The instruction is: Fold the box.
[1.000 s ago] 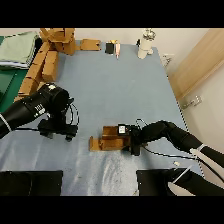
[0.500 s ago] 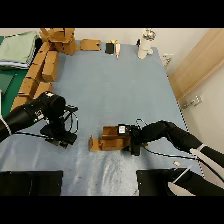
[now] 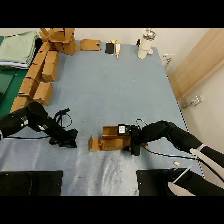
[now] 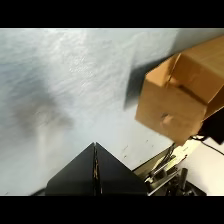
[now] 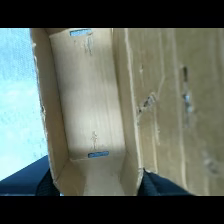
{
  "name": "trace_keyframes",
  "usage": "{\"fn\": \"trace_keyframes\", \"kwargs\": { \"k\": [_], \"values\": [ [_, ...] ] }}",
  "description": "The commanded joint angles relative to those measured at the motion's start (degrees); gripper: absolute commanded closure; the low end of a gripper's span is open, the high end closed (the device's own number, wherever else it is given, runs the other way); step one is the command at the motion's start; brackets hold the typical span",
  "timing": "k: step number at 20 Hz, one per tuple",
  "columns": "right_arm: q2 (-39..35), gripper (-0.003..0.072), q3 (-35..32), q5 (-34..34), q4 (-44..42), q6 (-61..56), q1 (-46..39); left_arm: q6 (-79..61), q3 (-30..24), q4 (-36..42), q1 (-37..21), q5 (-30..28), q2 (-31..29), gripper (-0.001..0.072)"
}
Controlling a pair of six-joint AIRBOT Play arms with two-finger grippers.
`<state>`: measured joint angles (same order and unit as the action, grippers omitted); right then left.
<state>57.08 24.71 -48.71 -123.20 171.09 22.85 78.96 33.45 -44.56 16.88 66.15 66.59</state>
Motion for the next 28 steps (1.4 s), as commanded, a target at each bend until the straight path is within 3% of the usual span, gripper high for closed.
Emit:
{"fn": "trace_keyframes", "kwargs": {
  "k": [1, 4, 9, 18, 27, 28],
  "values": [
    [0.0, 0.0179, 0.0, 0.0, 0.0, 0.0, 0.0, -1.1, -2.6, 6.1, 5.2, -11.6, 0.0, 0.0698],
    [0.0, 0.0179, 0.0, 0.0, 0.0, 0.0, 0.0, 2.4, -2.6, 6.1, 10.5, -20.1, 0.0, 0.0699],
    [0.0, 0.0179, 0.0, 0.0, 0.0, 0.0, 0.0, 4.7, -2.7, 6.0, 14.2, -24.5, 0.2, 0.0699],
    [0.0, 0.0179, 0.0, 0.0, 0.0, 0.0, 0.0, 4.4, -2.4, 10.5, 15.5, -17.5, -0.3, 0.0699],
    [0.0, 0.0179, 0.0, 0.0, 0.0, 0.0, 0.0, 4.2, 2.2, 11.6, 15.6, -16.8, -3.0, 0.0694],
    [0.0, 0.0179, 0.0, 0.0, 0.0, 0.0, 0.0, 4.2, 2.2, 11.6, 15.7, -17.0, -3.0, 0.0510]
  ]
}}
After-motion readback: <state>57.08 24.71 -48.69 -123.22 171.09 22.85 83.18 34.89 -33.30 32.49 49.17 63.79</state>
